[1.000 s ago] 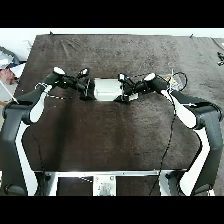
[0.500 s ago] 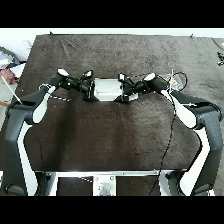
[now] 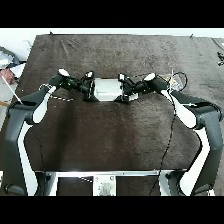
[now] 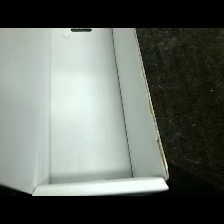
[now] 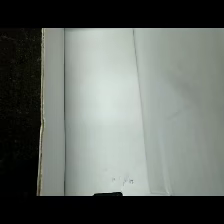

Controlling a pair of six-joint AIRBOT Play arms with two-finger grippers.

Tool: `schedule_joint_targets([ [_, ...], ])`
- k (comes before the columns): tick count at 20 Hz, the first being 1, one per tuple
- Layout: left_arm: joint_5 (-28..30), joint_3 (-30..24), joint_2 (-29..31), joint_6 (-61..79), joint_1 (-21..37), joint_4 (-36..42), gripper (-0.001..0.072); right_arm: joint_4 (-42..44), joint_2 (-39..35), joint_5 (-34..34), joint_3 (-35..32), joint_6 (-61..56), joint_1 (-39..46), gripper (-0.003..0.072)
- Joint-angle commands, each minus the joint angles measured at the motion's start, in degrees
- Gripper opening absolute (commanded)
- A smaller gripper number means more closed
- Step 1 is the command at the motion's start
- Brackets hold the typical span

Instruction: Fold the box and place the chain.

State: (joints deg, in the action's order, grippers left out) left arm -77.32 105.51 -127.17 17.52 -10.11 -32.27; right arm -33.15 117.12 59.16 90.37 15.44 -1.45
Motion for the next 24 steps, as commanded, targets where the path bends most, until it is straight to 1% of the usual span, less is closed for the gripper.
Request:
schedule_joint_targets([
  [1,0.0,0.0,0.0,-0.1,0.0,-0.7,0.0713,0.0,0.0,0.0,0.0,0.0,0.0,0.0325],
  [3,0.0,0.0,0.0,-0.1,0.0,-0.7,0.0712,0.0,0.0,0.0,0.0,0.0,0.0,0.0325],
  [4,0.0,0.0,0.0,-0.2,0.0,-0.7,0.0663,0.0,0.0,0.0,0.0,0.0,0.0,0.0325],
  [5,-0.1,0.0,0.0,-0.2,0.0,-0.6,0.0539,0.0,0.0,0.0,0.0,0.0,0.0,0.0325],
  [6,-0.1,0.0,0.0,-0.7,0.0,-0.5,0.0447,0.0,0.0,0.0,0.0,0.0,0.0,0.0325],
  [8,-0.1,0.0,0.0,-1.0,0.0,-0.3,0.0301,0.0,0.0,0.0,0.0,0.0,0.0,0.0325],
  [9,-0.1,0.0,0.0,-1.0,0.0,-0.3,0.0273,0.0,0.0,0.0,0.0,0.0,0.0,0.0325],
  [24,-0.1,0.0,0.0,-1.0,0.0,-0.2,0.0274,0.0,0.0,0.0,0.0,0.0,0.0,0.0325],
])
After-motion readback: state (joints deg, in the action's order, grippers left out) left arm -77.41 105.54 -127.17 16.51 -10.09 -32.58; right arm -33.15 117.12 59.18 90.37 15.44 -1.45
